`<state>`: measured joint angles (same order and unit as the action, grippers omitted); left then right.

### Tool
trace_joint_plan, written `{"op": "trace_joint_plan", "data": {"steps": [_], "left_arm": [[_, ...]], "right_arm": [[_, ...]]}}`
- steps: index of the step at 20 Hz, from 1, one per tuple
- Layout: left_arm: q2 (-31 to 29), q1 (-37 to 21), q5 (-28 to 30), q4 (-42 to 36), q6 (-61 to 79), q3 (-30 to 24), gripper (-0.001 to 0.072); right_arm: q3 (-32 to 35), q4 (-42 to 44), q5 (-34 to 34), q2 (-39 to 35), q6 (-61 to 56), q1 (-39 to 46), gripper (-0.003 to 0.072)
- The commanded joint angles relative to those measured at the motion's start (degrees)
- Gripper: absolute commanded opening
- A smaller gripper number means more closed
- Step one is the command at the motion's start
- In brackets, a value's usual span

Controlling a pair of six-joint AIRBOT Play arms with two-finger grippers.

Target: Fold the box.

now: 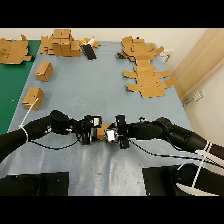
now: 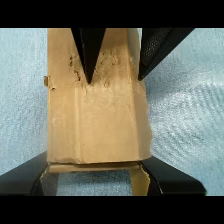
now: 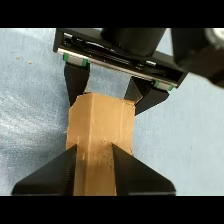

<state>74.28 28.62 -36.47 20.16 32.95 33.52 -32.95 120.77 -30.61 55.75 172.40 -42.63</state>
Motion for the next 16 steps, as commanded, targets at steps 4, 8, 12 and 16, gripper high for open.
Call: {"op": "trace_joint_plan", "data": {"steps": [4, 8, 12, 16], "left_arm": [[0.0, 0.0, 0.0, 0.0, 0.0, 0.0, 0.052], [0.0, 0.0, 0.0, 0.0, 0.0, 0.0, 0.052], [0.0, 0.0, 0.0, 0.0, 0.0, 0.0, 0.052], [0.0, 0.0, 0.0, 0.0, 0.0, 0.0, 0.052]], "right_arm": [[0.0, -2.7, 1.1, 0.0, 0.0, -0.3, 0.0304], [0.2, -3.5, 1.2, 0.0, -0.5, -0.3, 0.045], [1.8, -4.0, 3.4, 0.0, -2.4, -0.3, 0.045], [2.4, -5.1, 8.0, 0.0, -2.4, -0.5, 0.0437]]}}
